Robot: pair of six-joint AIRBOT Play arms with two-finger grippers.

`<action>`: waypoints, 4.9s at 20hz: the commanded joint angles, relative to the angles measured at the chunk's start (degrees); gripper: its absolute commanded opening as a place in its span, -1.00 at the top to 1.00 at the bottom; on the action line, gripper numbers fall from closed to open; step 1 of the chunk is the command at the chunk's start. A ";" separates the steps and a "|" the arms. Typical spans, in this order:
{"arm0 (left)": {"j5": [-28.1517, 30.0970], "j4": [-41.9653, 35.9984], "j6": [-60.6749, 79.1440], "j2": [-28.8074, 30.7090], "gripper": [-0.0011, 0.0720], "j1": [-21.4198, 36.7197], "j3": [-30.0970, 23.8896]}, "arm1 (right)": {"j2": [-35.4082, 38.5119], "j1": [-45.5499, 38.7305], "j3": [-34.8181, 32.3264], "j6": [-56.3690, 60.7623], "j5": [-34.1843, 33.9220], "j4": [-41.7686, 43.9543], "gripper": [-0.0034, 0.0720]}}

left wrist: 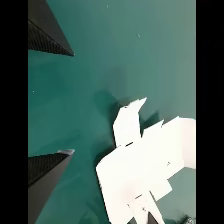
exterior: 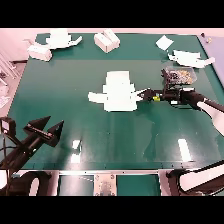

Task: Fold the box and place the chain.

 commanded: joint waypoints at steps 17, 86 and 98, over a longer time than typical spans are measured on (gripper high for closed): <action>1.40 -3.82 10.75 -15.61 -0.50 0.02 11.91 | -0.50 1.36 0.13 -0.90 -3.69 -0.46 0.90; -30.27 -14.91 6.99 -134.68 -0.49 -12.17 108.13 | -2.21 2.08 2.21 3.17 -0.11 -0.17 0.89; -31.21 -16.22 9.70 -134.79 -0.18 -14.53 108.13 | -2.21 2.08 2.21 3.17 -0.09 -0.22 0.89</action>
